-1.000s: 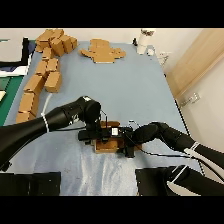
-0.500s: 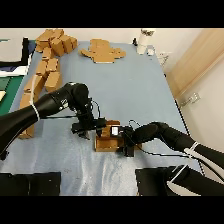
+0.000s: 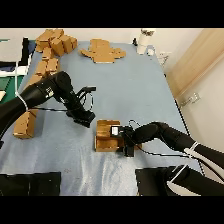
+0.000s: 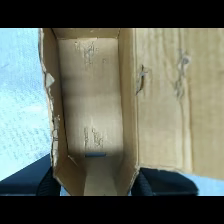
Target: Fold the box.
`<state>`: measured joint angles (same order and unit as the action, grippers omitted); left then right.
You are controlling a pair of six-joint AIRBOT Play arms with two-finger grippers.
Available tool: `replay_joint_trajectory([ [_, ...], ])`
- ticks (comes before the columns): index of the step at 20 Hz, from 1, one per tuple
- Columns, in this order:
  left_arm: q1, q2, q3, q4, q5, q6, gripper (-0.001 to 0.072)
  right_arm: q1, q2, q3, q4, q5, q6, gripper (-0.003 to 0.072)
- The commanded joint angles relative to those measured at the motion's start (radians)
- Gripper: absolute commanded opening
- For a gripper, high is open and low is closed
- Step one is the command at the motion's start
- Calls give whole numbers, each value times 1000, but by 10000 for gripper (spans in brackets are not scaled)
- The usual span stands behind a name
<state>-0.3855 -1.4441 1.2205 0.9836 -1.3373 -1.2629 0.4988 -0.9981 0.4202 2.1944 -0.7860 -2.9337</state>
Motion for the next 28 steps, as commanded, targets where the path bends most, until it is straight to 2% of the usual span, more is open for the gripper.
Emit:
replay_joint_trajectory([
  [1, 38, 0, 0, -27, 46, 533, 13, 1, 0, 0, 1, -1, 0, 510],
  [4, 32, 0, -8, -33, 89, 737, 13, 1, 0, 0, 0, -1, 0, 510],
  [6, 81, 0, -56, -116, 103, 889, 12, 1, 0, 0, 0, -1, 0, 510],
  [7, 99, 0, -93, -150, 116, 945, 11, 1, 0, 0, 0, -1, 0, 510],
  [10, 145, 42, -264, -288, 267, 1144, 10, 1, 0, 0, 1, -1, 0, 510],
  [13, 155, 117, -424, -317, 330, 1305, 17, 1, 0, 0, 0, -1, 0, 510],
  [14, 152, 145, -468, -332, 336, 1342, 211, 1, 0, 0, 0, -1, 0, 510],
  [15, 145, 167, -506, -365, 345, 1384, 605, 1, 0, 0, 0, -1, 0, 510],
  [16, 132, 190, -544, -412, 353, 1439, 696, 1, 0, 0, 0, -1, 0, 510],
  [18, 95, 206, -586, -447, 383, 1502, 697, 1, 0, 0, 0, -1, 0, 510],
  [20, 52, 204, -610, -446, 458, 1502, 697, 1, 0, 0, 0, -1, 0, 510],
  [28, -103, 204, -613, -454, 624, 1499, 697, 1, 0, 0, 0, -1, 0, 510],
])
